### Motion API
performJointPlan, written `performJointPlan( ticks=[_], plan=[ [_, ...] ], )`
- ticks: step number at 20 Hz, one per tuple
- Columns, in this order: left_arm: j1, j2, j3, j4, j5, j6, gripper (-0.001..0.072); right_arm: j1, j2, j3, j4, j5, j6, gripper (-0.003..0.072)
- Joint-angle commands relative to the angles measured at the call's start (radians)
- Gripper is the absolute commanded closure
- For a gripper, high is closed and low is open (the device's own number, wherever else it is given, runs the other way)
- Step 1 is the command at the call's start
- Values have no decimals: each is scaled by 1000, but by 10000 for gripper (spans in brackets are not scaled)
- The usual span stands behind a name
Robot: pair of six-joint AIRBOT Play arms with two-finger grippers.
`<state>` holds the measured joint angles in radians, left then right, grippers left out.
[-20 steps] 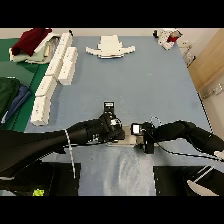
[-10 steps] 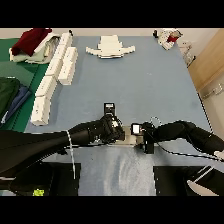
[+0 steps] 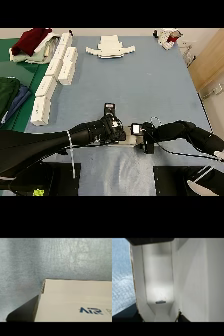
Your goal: Fold the box.
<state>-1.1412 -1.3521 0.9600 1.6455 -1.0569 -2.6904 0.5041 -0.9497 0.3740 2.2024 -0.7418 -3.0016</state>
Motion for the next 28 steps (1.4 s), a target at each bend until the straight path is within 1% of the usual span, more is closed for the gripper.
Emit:
performJointPlan(
  ticks=[1,2,3,4,5,10,11,15,16,17,18,23,26,28],
  plan=[
    [1,1,2,2,1,0,379,1,0,1,0,0,0,220],
    [1,1,2,9,-2,-1,381,1,0,1,0,0,0,220],
    [1,1,2,16,-2,-7,399,1,0,1,0,0,0,220],
    [1,1,2,18,-1,-6,529,1,0,1,0,0,0,220],
    [1,0,2,22,0,-6,587,1,0,1,0,0,0,220],
    [0,0,2,22,-2,-4,598,1,0,1,0,0,0,220],
    [0,0,2,23,-1,-2,692,1,0,1,0,0,0,220],
    [0,0,2,21,-1,-3,694,1,0,1,0,0,0,220],
    [0,0,2,21,0,-3,668,1,0,1,0,0,0,220],
    [0,0,2,20,1,-7,399,1,0,1,0,0,0,220],
    [1,0,2,18,-2,-14,271,1,0,1,0,0,0,220],
    [0,9,11,12,-11,-13,271,1,0,1,0,0,0,220],
    [2,64,50,18,-74,32,271,1,0,1,0,0,0,219],
    [2,122,79,19,-150,89,272,1,0,1,0,0,0,220]
  ],
)
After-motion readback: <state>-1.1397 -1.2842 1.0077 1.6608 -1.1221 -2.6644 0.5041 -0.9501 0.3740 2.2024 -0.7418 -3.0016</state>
